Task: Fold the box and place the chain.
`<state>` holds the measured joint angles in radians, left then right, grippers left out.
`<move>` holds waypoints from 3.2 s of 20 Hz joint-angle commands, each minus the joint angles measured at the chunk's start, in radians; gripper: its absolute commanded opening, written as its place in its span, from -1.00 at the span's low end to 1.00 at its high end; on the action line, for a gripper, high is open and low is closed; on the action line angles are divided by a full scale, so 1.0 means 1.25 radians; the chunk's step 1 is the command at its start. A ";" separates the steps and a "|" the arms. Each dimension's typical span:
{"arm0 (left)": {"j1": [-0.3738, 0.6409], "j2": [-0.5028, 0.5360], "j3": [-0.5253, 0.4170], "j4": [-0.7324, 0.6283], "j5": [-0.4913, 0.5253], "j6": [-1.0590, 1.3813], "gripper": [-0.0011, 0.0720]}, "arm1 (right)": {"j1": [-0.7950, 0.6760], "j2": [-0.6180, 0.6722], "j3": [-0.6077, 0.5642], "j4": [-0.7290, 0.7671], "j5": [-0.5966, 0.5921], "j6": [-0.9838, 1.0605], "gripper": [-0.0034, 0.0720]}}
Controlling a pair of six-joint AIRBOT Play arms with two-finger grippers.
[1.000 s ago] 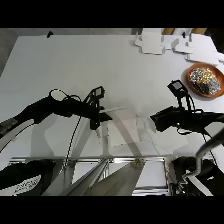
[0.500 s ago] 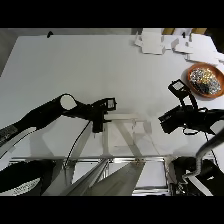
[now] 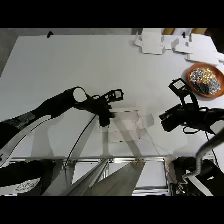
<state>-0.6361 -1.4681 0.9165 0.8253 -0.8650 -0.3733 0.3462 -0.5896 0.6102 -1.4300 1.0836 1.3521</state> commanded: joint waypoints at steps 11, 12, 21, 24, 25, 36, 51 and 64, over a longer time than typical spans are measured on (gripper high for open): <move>-0.003 -0.015 0.008 0.013 0.035 0.134 -0.96 | 0.001 -0.001 0.001 -0.001 -0.002 0.000 -0.01; -0.005 -0.015 0.008 0.011 0.044 0.134 -0.96 | 0.001 -0.001 0.001 -0.001 -0.002 0.000 -0.01; -0.022 0.037 0.005 0.038 0.068 0.105 -0.98 | 0.001 -0.001 -0.003 -0.001 -0.002 0.000 -0.01; -0.022 0.061 -0.016 0.052 0.100 0.067 -0.97 | 0.001 -0.001 -0.003 -0.001 -0.004 0.000 -0.02; -0.023 0.058 -0.034 0.051 0.111 0.068 -0.97 | 0.001 -0.001 -0.003 -0.001 -0.005 0.000 -0.02; -0.026 0.048 -0.067 -0.007 0.106 0.197 -0.96 | 0.001 -0.001 -0.003 0.001 -0.006 0.000 -0.02; -0.026 0.035 -0.067 -0.007 0.081 0.223 -0.93 | 0.001 -0.001 -0.003 0.001 -0.009 0.000 -0.02; -0.026 0.035 -0.067 -0.007 0.081 0.223 -0.93 | 0.001 -0.001 -0.084 0.261 0.041 -0.390 -0.87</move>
<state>-0.6682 -1.4250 0.8333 0.8158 -0.7639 -0.0940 0.3462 -0.5900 0.5606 -1.2533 1.1122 1.0885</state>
